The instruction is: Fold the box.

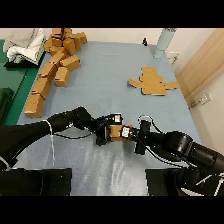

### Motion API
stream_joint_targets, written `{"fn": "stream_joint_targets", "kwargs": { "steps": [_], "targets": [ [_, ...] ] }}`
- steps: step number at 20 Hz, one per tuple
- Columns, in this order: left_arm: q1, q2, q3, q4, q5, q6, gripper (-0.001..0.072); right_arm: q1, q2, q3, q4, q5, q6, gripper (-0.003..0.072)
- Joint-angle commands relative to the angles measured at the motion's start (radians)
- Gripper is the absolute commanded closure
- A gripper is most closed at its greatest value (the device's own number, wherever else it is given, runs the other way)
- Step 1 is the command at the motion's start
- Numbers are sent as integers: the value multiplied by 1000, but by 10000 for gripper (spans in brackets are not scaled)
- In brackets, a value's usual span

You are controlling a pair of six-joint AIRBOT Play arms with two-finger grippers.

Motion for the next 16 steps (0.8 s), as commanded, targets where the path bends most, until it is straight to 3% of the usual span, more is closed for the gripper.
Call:
{"fn": "stream_joint_targets", "kwargs": {
  "steps": [1,8,16],
  "targets": [
    [0,1,1,0,0,0,314,0,29,3,-4,1,0,678],
    [0,1,1,0,0,0,314,0,127,3,-38,-4,1,679],
    [0,1,1,0,0,0,314,0,-2,1,12,-7,1,679]
  ]
}}
